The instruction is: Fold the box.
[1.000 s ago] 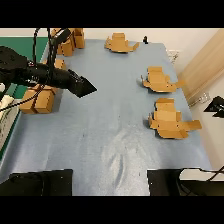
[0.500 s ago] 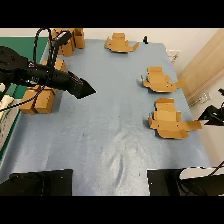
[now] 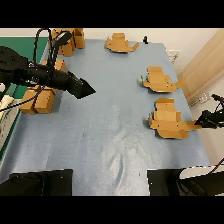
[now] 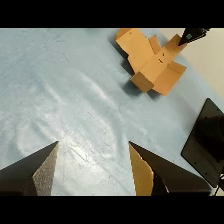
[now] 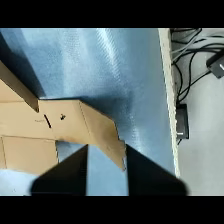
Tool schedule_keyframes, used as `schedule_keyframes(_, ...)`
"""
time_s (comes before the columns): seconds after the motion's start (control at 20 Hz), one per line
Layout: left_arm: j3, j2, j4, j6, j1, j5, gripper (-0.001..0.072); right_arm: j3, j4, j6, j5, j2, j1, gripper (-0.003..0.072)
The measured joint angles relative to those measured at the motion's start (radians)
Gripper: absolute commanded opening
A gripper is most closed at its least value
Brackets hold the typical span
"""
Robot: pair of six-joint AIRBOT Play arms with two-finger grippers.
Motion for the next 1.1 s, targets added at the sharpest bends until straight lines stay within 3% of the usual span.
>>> schedule_keyframes(0.3, 0.0, 0.0, -0.041, 0.0, 0.0, 0.01, 0.0697, -0.002, 0.137, 0.035, -0.084, 0.038, 0.009, 0.0006)
schedule_keyframes(0.5, 0.004, 0.002, -0.072, -0.002, 0.0, 0.017, 0.0697, -0.002, 0.217, 0.174, -0.167, 0.185, 0.095, 0.0005)
schedule_keyframes(0.7, 0.005, 0.021, -0.082, -0.012, 0.029, 0.017, 0.0697, -0.002, 0.368, 0.329, -0.208, 0.378, 0.281, 0.0005)
schedule_keyframes(0.9, 0.005, 0.043, -0.084, -0.053, 0.145, 0.005, 0.0697, -0.012, 0.478, 0.438, -0.082, 0.5, 0.547, 0.0004)
schedule_keyframes(1.1, 0.004, 0.049, -0.084, -0.072, 0.275, -0.026, 0.0697, -0.099, 0.563, 0.474, 0.158, 0.493, 0.803, 0.0004)
